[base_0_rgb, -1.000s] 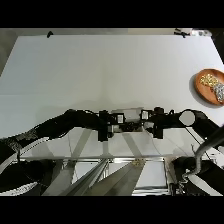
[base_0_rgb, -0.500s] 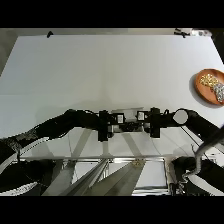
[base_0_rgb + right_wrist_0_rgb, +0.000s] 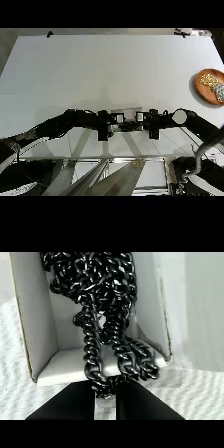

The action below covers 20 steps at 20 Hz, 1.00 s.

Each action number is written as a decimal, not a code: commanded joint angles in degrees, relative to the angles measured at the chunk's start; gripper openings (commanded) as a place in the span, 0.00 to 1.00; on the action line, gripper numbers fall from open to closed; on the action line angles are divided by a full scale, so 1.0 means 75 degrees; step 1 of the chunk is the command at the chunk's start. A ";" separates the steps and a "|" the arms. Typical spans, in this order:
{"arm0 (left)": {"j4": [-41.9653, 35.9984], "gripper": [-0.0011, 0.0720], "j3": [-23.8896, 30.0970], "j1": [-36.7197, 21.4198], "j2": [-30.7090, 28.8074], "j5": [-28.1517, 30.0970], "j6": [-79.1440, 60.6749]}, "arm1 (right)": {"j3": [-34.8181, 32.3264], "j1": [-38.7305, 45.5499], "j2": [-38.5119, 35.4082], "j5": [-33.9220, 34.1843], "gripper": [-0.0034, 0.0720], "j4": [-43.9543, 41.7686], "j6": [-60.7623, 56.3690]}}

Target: Fold the box and place the chain.

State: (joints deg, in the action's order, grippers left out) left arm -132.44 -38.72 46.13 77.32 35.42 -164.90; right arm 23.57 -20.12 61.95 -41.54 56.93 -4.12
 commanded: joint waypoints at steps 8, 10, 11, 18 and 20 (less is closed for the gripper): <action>-0.0023 0.03 -0.0006 0.0006 0.0000 -0.0015 -0.0009 | 0.0000 0.0003 -0.0414 -0.0370 0.06 0.1367 -0.1134; -0.0023 0.03 -0.0006 0.0006 0.0000 -0.0015 -0.0009 | 0.0000 0.0003 -0.0676 -0.0408 0.06 0.1597 -0.1559; -0.0020 0.03 -0.0006 0.0006 0.0000 -0.0012 -0.0009 | 0.0000 0.0003 -0.0816 -0.0431 0.05 0.1687 -0.1714; -0.0020 0.03 -0.0006 0.0003 0.0000 -0.0015 -0.0009 | 0.0000 0.0003 -0.1883 -0.0950 0.05 0.1897 -0.2465; -0.0023 0.03 -0.0006 0.0006 0.0000 -0.0015 -0.0009 | 0.0000 0.0003 -0.2559 -0.1008 0.05 0.1891 -0.2763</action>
